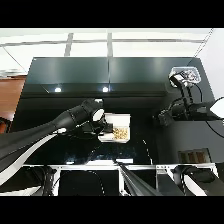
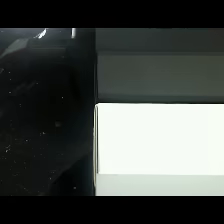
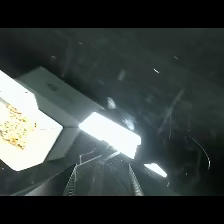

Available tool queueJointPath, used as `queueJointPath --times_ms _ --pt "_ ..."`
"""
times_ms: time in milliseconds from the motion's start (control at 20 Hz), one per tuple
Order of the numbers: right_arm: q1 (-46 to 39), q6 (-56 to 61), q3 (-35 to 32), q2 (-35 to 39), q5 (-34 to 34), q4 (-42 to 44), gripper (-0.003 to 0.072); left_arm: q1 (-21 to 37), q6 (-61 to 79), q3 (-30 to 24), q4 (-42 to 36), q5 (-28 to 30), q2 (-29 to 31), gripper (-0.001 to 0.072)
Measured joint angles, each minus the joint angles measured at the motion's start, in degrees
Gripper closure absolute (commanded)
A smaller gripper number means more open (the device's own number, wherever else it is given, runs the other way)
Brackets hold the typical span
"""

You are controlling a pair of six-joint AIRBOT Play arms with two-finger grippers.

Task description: Fold the box and place the chain.

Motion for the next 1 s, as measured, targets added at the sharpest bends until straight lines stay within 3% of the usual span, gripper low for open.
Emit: queueJointPath --times_ms 50,100,200,250,450,650,800,900,1000 --pt "-0.2 0.2 0.0 0.0 0.3 -0.3 0.0302 0.0 0.5 0.1 0.0 0.2 0.0 0.0676" --pt "-0.3 0.2 0.0 0.0 0.3 -0.5 0.0302 0.0 0.7 0.2 0.1 0.4 0.0 0.0622" --pt "-0.5 0.2 0.0 0.0 0.5 -0.7 0.0301 0.0 0.4 0.9 0.7 1.9 0.2 0.0254" --pt "-0.6 0.3 0.0 0.0 0.5 -0.9 0.0302 0.0 -0.2 1.3 1.1 1.9 0.5 0.0176" --pt "-0.7 0.3 0.0 0.0 -0.4 -1.9 0.0302 -0.1 -0.8 2.6 4.2 1.6 4.2 0.0175" --pt "-0.7 0.2 0.0 0.0 -1.5 -2.6 0.0302 -0.3 3.6 -0.3 8.3 1.7 14.3 0.0175" --pt "-0.7 0.2 0.0 0.0 -2.1 -2.8 0.0302 3.1 6.0 -9.5 10.3 2.4 26.7 0.0175" --pt "-0.7 0.2 0.0 0.0 -2.9 -2.8 0.0302 8.5 11.4 -18.4 4.9 6.4 35.6 0.0173" --pt "-0.7 0.2 0.0 0.0 -3.5 -2.7 0.0302 15.9 23.8 -27.3 -7.5 10.4 42.4 -0.0011"
